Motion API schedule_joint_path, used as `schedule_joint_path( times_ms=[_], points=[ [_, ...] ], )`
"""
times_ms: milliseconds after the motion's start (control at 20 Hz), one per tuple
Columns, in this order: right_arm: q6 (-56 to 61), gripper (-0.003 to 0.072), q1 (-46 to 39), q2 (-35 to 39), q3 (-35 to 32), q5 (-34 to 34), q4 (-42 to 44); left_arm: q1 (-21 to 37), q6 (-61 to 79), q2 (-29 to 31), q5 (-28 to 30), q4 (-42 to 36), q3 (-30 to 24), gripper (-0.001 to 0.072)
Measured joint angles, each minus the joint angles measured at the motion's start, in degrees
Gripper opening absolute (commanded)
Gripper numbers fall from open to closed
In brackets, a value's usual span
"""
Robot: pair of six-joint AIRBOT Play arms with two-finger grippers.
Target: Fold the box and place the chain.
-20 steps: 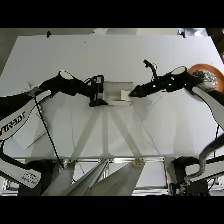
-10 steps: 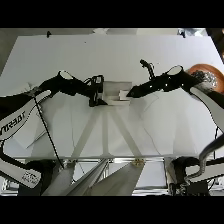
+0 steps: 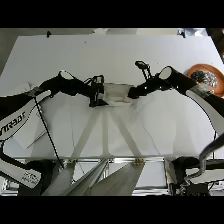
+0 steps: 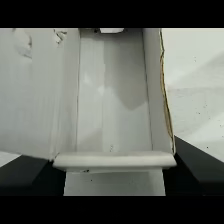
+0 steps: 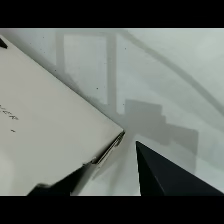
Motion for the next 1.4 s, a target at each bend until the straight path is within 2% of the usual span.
schedule_joint_path(
  times_ms=[400,750,950,1000,1050,1200,1300,1400],
  points=[
    [8.92,0.0424,3.28,1.18,0.00,-1.31,-4.85,0.00,-0.15,0.00,-0.02,0.02,0.00,0.0326],
    [22.25,0.0411,8.13,2.25,0.00,-4.11,-16.55,0.00,-0.17,0.00,-0.11,0.04,0.00,0.0326],
    [33.66,0.0400,11.28,2.27,0.00,-6.82,-25.03,0.00,-0.17,0.00,-0.13,0.04,0.00,0.0326],
    [36.61,0.0343,12.04,2.27,0.00,-7.02,-27.32,0.00,-0.20,0.00,-0.13,0.04,0.00,0.0326],
    [39.26,0.0322,12.72,2.25,0.00,-7.15,-29.22,0.00,-0.20,0.00,-0.13,0.02,0.00,0.0326],
    [45.81,0.0303,14.43,1.88,0.00,-7.21,-33.40,0.00,-0.20,0.00,-0.13,0.02,0.00,0.0326],
    [48.46,0.0200,15.30,1.38,0.00,-7.19,-34.71,0.00,-0.20,0.00,-0.13,0.02,0.00,0.0326],
    [49.99,0.0050,15.85,0.98,0.00,-7.02,-35.89,0.00,-0.22,0.00,-0.20,0.07,0.00,0.0326]
  ],
)
